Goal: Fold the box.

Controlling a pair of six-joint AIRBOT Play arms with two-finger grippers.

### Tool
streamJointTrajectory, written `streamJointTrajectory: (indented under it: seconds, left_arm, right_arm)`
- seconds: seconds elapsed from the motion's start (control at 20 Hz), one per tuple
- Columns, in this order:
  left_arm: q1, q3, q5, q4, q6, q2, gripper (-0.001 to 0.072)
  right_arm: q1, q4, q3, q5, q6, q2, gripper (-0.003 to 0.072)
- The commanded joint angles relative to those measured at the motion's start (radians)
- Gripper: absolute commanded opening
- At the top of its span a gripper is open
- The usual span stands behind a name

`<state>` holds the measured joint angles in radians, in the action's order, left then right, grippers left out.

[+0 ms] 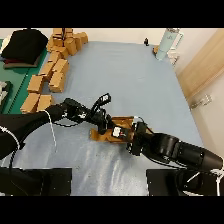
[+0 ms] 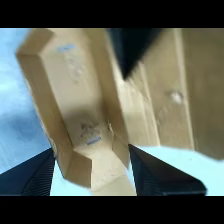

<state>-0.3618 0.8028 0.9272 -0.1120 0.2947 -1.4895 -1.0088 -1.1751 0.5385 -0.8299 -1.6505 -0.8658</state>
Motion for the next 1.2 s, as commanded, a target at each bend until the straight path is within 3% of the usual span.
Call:
streamJointTrajectory:
  seconds: [0.0, 0.3, 0.55, 0.7, 0.85, 1.15]
  left_arm:
    - [0.0, 0.0, 0.0, 0.0, 0.0, 0.0, 0.0011]
    - [0.0, 0.0, 0.0, 0.0, 0.0, 0.0, 0.0011]
    - [0.0, 0.0, 0.0, 0.0, 0.0, 0.0, 0.0011]
    - [0.0, 0.0, 0.0, 0.0, 0.0, 0.0, 0.0011]
    - [0.0, 0.0, 0.0, 0.0, 0.0, 0.0, 0.0011]
    - [0.0, 0.0, 0.0, 0.0, 0.0, 0.0, 0.0011]
  right_arm:
    - [0.1, -0.119, -0.004, -0.005, -0.127, 0.044, 0.072]
    - [0.253, -0.31, -0.021, 0.1, -0.45, 0.071, 0.072]
    - [0.494, -0.834, -0.021, 0.086, -1.08, 0.029, 0.072]
    - [0.619, -1.027, -0.02, 0.024, -1.324, -0.055, 0.072]
    - [0.656, -1.067, -0.019, -0.028, -1.361, -0.148, 0.072]
    - [0.654, -1.066, -0.018, 0.041, -1.358, -0.193, 0.072]
